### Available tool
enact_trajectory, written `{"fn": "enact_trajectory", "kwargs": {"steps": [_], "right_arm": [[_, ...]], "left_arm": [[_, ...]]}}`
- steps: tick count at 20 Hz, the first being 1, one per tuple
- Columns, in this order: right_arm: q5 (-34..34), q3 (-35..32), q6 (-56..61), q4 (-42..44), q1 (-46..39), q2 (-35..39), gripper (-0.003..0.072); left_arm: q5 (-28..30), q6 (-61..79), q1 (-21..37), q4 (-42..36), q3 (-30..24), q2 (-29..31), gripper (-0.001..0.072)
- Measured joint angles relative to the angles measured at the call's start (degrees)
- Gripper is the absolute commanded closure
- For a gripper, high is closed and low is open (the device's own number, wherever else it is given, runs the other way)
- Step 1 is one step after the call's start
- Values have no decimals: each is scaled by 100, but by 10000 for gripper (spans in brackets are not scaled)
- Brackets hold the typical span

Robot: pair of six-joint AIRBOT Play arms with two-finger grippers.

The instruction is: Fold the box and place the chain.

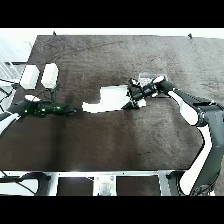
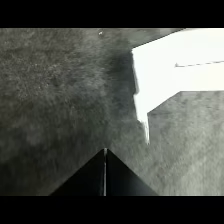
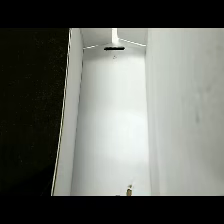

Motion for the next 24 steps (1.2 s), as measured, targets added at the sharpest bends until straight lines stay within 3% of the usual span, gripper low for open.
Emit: {"fn": "enact_trajectory", "kwargs": {"steps": [8, 14, 15, 16, 24], "right_arm": [[0, 0, -2, 2, 0, 0, 187], [0, 0, 0, 2, 0, 0, 187], [0, 0, 0, 2, 0, 0, 187], [0, 0, 0, 2, 0, 0, 187], [0, 0, -2, 2, 0, 0, 187]], "left_arm": [[170, 107, -625, -289, 654, -717, 690], [195, 197, -1075, -555, 997, -863, 687], [195, 208, -1121, -586, 1062, -868, 601], [192, 212, -1163, -597, 1132, -874, 462], [-74, 225, -1270, -804, 1561, -881, 450]]}}
